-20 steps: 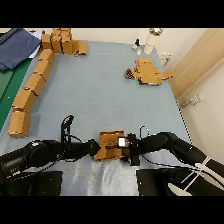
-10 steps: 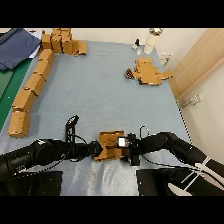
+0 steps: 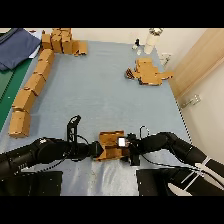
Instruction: Fold the box.
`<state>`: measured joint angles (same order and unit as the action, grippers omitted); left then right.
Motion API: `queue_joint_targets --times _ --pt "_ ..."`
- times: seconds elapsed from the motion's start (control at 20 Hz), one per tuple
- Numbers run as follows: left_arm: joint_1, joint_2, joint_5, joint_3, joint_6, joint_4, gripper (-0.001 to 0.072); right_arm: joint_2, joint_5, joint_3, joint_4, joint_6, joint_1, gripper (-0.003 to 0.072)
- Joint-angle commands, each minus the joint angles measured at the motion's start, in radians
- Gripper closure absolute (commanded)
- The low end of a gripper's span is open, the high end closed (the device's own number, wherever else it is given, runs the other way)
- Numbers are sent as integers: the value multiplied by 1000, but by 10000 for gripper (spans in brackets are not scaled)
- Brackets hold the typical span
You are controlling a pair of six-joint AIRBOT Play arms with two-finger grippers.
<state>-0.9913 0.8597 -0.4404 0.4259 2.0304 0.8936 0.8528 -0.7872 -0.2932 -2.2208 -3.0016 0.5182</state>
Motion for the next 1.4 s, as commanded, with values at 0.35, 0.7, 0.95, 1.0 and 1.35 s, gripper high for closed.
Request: queue_joint_targets --times 0.35,0.7,0.95,1.0,1.35 --pt "-29 206 -277 229 206 290 151 0 0 -1 0 0 1 109" --pt "-110 283 -388 348 404 435 152 0 0 0 0 0 1 109" --pt "-146 379 -400 411 442 438 152 0 0 0 0 0 1 108" --pt "-146 388 -410 419 464 447 152 0 0 0 0 0 1 108" --pt "-163 428 -439 480 517 477 152 0 0 0 3 0 1 108"
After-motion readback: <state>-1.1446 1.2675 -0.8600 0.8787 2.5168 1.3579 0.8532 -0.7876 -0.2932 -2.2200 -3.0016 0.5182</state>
